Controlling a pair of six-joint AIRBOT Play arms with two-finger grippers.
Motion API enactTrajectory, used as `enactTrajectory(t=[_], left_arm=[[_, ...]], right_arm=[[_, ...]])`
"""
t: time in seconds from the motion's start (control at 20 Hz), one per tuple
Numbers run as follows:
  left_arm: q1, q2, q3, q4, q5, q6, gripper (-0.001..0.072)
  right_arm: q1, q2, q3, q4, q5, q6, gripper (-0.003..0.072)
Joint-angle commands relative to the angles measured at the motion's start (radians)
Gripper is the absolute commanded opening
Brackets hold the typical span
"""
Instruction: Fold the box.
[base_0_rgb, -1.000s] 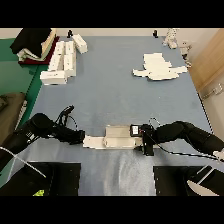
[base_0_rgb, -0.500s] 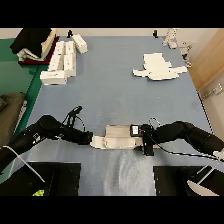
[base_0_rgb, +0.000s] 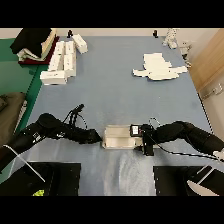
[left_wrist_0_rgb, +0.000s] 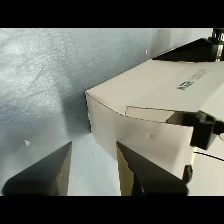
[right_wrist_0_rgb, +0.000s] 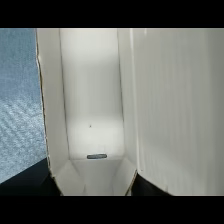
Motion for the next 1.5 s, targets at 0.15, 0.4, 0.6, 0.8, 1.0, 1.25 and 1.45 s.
enactTrajectory(t=[0.15,0.4,0.6,0.8,1.0,1.25,1.45], left_arm=[[-0.012,0.000,0.010,-0.092,-0.029,0.004,0.0402],[-0.141,0.000,0.076,0.098,0.073,-0.217,0.0402],[-0.286,-0.001,0.148,0.382,0.111,-0.499,0.0401],[-0.385,-0.031,0.188,0.475,0.138,-0.648,0.0401],[-0.468,-0.110,0.252,0.563,0.137,-0.778,0.0401],[-0.578,-0.214,0.350,0.692,0.093,-0.966,0.0401],[-0.643,-0.301,0.423,0.803,0.018,-1.104,0.0401]], right_arm=[[0.000,0.001,0.001,0.000,0.000,0.000,0.0515],[0.000,0.001,0.001,0.000,0.000,0.000,0.0515],[0.000,0.001,0.001,0.000,0.000,0.000,0.0515],[0.000,0.001,0.001,0.000,0.001,0.000,0.0515],[0.000,0.001,0.001,0.000,0.000,0.000,0.0515],[0.000,0.001,0.000,0.000,0.000,0.000,0.0515],[0.000,0.001,0.001,0.000,0.000,0.000,0.0515]])
